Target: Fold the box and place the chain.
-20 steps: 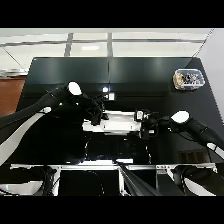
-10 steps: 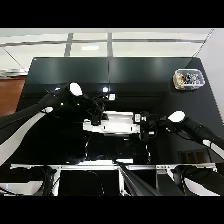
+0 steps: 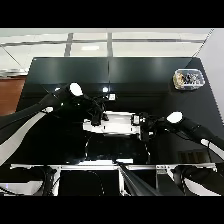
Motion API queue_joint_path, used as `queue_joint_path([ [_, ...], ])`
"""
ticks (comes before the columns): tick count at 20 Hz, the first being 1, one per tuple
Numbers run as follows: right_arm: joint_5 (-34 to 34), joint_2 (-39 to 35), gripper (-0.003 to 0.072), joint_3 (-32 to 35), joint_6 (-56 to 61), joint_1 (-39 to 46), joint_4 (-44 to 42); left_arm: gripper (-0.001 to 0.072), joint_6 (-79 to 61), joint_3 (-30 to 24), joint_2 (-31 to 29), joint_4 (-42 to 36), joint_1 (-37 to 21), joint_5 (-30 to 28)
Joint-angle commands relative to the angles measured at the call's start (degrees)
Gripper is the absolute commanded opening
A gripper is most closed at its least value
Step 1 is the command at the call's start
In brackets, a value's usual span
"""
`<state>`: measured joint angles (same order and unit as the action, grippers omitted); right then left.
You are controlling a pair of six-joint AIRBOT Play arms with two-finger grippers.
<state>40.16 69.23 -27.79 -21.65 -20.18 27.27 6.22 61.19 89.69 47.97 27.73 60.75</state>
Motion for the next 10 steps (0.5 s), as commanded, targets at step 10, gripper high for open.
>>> queue_joint_path([
  [10, -3.54, 0.46, 0.0703, -0.28, 3.87, -1.46, 1.77, 0.0029, 0.24, 0.04, 0.04, -0.02, 0.02, 1.01],
])
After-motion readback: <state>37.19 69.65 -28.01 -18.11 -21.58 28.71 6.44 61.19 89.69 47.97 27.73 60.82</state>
